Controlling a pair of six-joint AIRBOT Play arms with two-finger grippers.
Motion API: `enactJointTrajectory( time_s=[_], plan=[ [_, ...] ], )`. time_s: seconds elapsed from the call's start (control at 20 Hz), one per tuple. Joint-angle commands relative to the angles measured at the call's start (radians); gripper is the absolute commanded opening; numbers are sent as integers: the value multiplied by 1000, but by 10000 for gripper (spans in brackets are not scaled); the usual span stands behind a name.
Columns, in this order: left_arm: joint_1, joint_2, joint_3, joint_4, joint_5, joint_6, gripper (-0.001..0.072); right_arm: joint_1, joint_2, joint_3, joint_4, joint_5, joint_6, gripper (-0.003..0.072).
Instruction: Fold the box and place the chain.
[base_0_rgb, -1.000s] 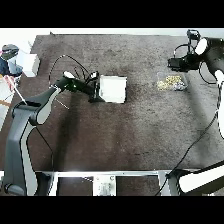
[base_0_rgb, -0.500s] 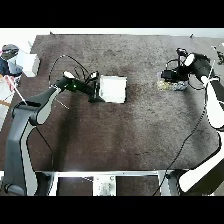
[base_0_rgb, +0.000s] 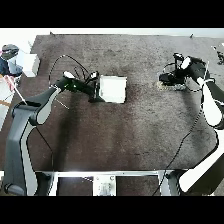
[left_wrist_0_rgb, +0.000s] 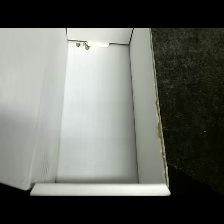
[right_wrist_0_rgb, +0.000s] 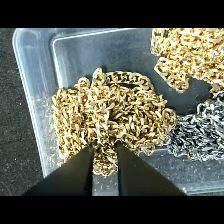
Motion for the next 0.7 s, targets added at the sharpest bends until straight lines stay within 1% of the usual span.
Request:
enactJointTrajectory(
  time_s=[0.0, 0.15, 0.3, 0.45, 0.65],
  plan=[
    [0, 0, 0, 0, 0, 0, 415, 1, -7, -1, -6, 11, 1, 10],
    [0, 0, 0, 0, 0, 0, 415, 2, 8, 0, -6, 17, 1, 9],
    [0, 0, 0, 0, 0, 0, 415, 2, 58, 0, -8, 16, 1, 8],
    [0, 0, 0, 0, 0, 0, 415, 2, 145, 0, -14, 25, -11, 8],
    [0, 0, 0, 0, 0, 0, 415, 2, 295, 0, -14, 24, -18, 8]
  ],
)
